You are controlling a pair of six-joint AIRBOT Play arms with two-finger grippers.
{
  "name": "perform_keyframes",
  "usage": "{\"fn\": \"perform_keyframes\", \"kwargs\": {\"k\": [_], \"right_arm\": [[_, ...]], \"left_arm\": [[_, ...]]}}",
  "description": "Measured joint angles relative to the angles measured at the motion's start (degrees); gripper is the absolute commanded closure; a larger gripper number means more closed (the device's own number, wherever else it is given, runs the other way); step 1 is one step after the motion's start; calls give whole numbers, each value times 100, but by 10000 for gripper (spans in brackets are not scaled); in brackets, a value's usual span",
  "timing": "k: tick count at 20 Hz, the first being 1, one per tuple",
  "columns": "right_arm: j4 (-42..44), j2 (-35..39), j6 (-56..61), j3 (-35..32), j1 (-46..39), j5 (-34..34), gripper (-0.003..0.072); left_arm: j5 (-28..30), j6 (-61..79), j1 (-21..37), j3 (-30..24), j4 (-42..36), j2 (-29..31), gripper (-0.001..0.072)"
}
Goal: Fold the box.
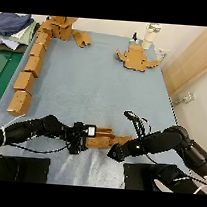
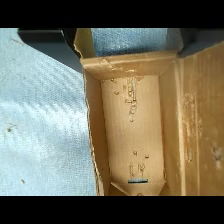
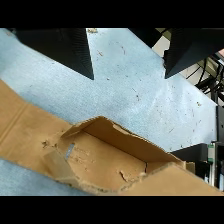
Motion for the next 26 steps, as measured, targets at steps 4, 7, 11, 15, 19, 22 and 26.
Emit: {"fn": "perform_keyframes", "kwargs": {"k": [4,7,11,15,19,22,26], "right_arm": [[-13,0,57,0,0,85,29],[-20,-24,284,2,0,461,671],[13,-339,352,81,0,1346,679],[-22,-1117,-33,472,-2,2124,679],[-413,-2087,-313,837,-2,2520,679],[-588,-2741,-619,929,-2,2623,680],[-612,-3134,-1088,975,-2,2673,680]], "left_arm": [[-2,0,-7,0,0,0,100],[-4,0,-7,0,0,0,100],[-7,0,-7,0,0,0,100],[-7,0,-7,0,0,0,100],[-4,0,-7,0,0,0,100],[-4,0,-7,0,0,0,100],[-4,0,-7,0,0,0,100]]}}
